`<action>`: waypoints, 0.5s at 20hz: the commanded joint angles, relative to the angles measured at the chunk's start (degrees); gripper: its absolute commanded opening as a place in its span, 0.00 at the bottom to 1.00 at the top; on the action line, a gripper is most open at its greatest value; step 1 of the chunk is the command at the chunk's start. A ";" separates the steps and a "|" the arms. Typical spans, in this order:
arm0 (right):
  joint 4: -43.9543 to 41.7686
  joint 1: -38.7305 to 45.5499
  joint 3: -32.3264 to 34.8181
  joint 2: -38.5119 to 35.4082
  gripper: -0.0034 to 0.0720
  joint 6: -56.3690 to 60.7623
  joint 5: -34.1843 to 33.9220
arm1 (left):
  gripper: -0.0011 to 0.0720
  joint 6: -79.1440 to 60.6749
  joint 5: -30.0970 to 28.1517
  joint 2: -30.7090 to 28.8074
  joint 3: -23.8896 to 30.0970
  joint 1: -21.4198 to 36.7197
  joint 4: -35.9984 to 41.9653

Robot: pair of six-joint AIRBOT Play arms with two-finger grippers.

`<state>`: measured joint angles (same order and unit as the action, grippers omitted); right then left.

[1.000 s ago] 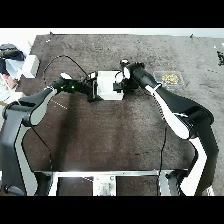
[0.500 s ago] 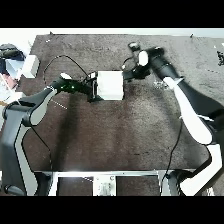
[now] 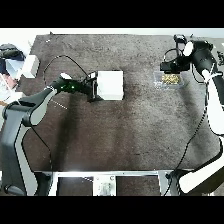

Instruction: Fold the box and place the chain.

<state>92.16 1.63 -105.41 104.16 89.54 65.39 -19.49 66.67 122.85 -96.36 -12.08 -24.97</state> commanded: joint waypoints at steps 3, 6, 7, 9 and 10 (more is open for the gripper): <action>-2.12 2.97 0.02 4.94 0.34 -4.52 -0.17 | 0.57 0.00 0.02 0.02 0.00 -0.02 -0.02; -2.69 2.97 0.02 7.17 0.34 -4.74 -0.28 | 0.57 0.00 0.00 0.02 0.00 -0.02 -0.02; -3.74 2.97 0.02 7.69 0.34 -5.77 -0.33 | 0.57 0.00 0.02 0.00 0.00 -0.02 -0.02; -6.19 2.97 0.02 8.52 0.34 -6.67 -0.92 | 0.57 0.00 0.00 0.00 0.00 -0.02 -0.02; -6.54 2.97 0.02 8.79 0.34 -6.64 -1.22 | 0.57 0.00 0.00 0.02 0.00 -0.02 -0.02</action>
<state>87.99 4.49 -105.38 111.63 84.01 64.82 -19.49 66.70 122.85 -96.36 -12.08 -24.97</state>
